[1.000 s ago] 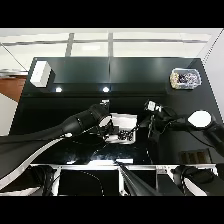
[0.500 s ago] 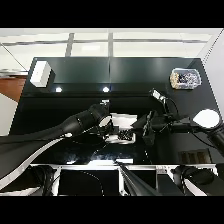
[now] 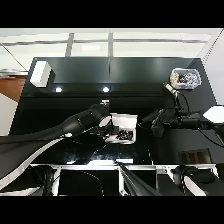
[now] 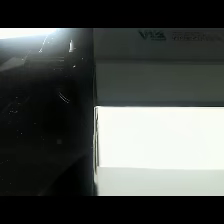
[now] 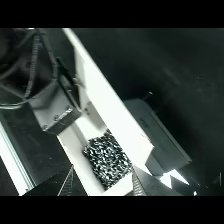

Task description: Fold the box and place the chain.

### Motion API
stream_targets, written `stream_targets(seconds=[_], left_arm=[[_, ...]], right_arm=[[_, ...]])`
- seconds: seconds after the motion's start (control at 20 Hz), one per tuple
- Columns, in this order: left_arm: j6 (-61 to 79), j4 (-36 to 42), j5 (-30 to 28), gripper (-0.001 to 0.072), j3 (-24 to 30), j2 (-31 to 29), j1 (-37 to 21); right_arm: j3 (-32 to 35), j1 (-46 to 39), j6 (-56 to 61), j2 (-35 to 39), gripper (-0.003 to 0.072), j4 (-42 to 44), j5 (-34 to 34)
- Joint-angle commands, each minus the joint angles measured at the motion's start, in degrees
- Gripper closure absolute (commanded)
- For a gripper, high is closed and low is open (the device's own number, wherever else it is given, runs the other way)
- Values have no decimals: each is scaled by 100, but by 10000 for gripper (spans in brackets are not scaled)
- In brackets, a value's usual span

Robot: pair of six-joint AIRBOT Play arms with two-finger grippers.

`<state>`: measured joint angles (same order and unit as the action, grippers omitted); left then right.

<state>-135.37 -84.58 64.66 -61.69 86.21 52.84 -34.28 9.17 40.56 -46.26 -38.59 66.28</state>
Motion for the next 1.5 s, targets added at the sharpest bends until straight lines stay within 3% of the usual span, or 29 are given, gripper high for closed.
stream_targets(seconds=[0.0, 0.55, 0.6, 0.7, 0.85, 0.95, 1.1, 1.25, 1.45], left_arm=[[-35, 4, 0, 676, -7, -24, -4], [-291, -2, -291, 674, -85, -72, -55], [-291, -2, -291, 621, -114, -70, -55], [-291, -13, -284, 304, -146, -72, -55], [-251, -37, -107, 302, -212, -79, -63], [503, -46, 179, 302, -396, -131, -116], [1565, -44, 1185, 303, -750, -275, -251], [2258, -197, 1867, 303, -833, -695, -382], [2931, -605, 2177, 303, -623, -1401, -695]], right_arm=[[-4, -166, 39, 4, 245, -22, 59], [-4, -166, 39, 4, 245, -22, -306], [-4, -166, 42, 4, 245, -22, -330], [-4, -166, 42, 4, 245, -20, -354], [-4, -168, 42, 4, 246, -22, -354], [-4, -168, 42, 4, 246, -28, -354], [-4, -205, 46, 4, 245, -232, -398], [-4, -520, 240, 4, 245, -385, -391], [-4, -1180, 431, 4, 246, -518, -175]])
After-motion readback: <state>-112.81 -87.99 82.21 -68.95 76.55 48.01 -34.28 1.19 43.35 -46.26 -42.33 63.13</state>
